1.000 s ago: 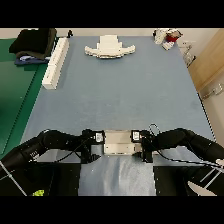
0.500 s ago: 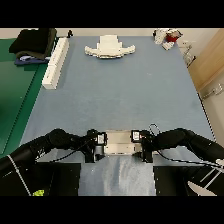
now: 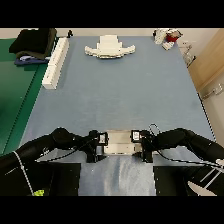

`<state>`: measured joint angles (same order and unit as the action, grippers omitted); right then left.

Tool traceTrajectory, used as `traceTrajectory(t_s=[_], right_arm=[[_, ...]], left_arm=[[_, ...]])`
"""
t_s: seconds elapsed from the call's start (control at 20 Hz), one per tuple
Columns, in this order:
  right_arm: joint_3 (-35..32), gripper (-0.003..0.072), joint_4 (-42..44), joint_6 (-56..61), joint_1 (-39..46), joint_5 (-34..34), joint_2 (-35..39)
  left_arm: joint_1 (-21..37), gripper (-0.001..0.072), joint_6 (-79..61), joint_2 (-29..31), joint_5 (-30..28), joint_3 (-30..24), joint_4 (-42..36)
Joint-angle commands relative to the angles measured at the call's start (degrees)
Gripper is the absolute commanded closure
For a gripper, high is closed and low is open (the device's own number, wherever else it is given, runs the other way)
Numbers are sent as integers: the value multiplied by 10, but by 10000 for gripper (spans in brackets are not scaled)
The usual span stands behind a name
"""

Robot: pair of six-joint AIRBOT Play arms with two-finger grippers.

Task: Fold the box.

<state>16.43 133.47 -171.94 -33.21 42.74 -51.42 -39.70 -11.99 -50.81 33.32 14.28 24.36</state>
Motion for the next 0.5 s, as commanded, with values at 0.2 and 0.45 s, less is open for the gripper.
traceTrajectory(t_s=[0.2,0.45], right_arm=[[0,173,0,0,0,0,0],[0,173,0,0,0,0,0]], left_arm=[[0,15,-6,-25,-3,7,-6],[-4,15,-1,-39,-4,18,-5]])
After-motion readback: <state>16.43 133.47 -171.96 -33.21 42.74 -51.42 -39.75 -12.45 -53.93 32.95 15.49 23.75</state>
